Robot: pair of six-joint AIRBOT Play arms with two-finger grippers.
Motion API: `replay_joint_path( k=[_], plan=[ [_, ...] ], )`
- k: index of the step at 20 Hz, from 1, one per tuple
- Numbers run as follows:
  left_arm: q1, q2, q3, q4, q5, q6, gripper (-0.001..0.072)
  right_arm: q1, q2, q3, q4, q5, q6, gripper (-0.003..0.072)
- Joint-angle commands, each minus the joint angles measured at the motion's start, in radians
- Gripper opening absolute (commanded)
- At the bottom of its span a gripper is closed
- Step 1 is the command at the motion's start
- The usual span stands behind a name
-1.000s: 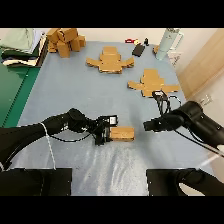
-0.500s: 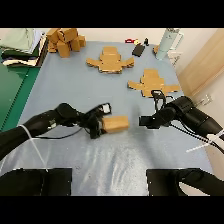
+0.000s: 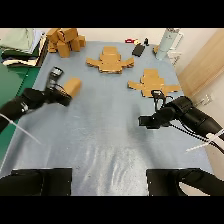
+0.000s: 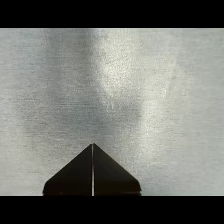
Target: Fold the box.
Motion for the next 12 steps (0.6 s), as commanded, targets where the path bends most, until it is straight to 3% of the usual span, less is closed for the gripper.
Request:
replay_joint_path(
  k=[1, 8, 12],
  plan=[
    [0.156, -0.154, 0.164, 0.018, 0.027, -0.064, 0.0543, 0.000, -0.001, 0.001, 0.001, 0.000, 0.001, 0.0005],
    [0.184, -0.527, 0.633, 0.019, 0.021, -0.170, 0.0543, 0.000, -0.001, 0.001, 0.001, 0.000, 0.001, 0.0005],
    [0.182, -0.694, 0.821, 0.022, -0.097, -0.198, 0.0543, 0.000, -0.001, 0.000, 0.001, 0.000, 0.001, 0.0006]
  ],
)
